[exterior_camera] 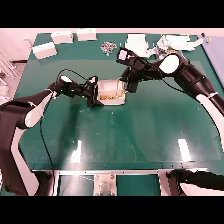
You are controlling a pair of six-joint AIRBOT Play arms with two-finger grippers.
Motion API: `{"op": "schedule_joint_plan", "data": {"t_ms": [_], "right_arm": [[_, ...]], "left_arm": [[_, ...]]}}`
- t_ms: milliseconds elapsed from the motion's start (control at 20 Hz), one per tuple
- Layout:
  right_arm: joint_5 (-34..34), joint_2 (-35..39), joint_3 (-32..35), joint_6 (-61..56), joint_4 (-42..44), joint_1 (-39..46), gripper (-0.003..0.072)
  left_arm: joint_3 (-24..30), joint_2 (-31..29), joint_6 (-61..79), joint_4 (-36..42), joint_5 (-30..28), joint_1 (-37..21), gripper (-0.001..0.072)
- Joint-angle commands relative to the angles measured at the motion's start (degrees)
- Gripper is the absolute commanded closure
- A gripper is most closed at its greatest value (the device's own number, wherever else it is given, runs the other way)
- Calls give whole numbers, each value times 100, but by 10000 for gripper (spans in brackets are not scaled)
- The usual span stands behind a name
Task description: Fold the box and place the chain.
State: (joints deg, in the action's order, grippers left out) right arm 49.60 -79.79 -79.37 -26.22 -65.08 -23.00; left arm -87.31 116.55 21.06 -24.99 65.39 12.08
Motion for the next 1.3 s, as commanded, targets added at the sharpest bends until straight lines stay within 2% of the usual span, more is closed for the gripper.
{"op": "schedule_joint_plan", "data": {"t_ms": [0, 250, 650, 700, 750, 800, 850, 1150, 1250], "right_arm": [[-595, 199, -9, -190, -35, -413, 680], [-1196, 44, -2, -188, -39, -570, 680], [-1217, -435, 448, -227, -20, -516, 677], [-1213, -487, 527, -223, -20, -490, 643], [-1215, -511, 619, -201, -20, -442, 404], [-1211, -514, 673, -208, -33, -387, 101], [-1207, -514, 695, -210, -133, -319, 75], [-1169, -503, 756, -177, -461, 730, 75], [-1172, -662, 782, 260, -439, 1078, 75]], "left_arm": [[-2, -2, 0, -2, 0, -4, 80], [-2, -2, 0, -2, 0, -4, 80], [-2, -2, 0, -2, 0, -4, 80], [-2, -2, 0, -2, 0, -4, 80], [-2, -2, 0, -2, -2, -4, 80], [-2, -2, 0, -2, 0, -4, 80], [-2, -2, 0, -2, 0, -4, 80], [-2, -2, 0, -2, 2, -4, 80], [-2, -2, 0, -2, 0, -4, 80]]}}
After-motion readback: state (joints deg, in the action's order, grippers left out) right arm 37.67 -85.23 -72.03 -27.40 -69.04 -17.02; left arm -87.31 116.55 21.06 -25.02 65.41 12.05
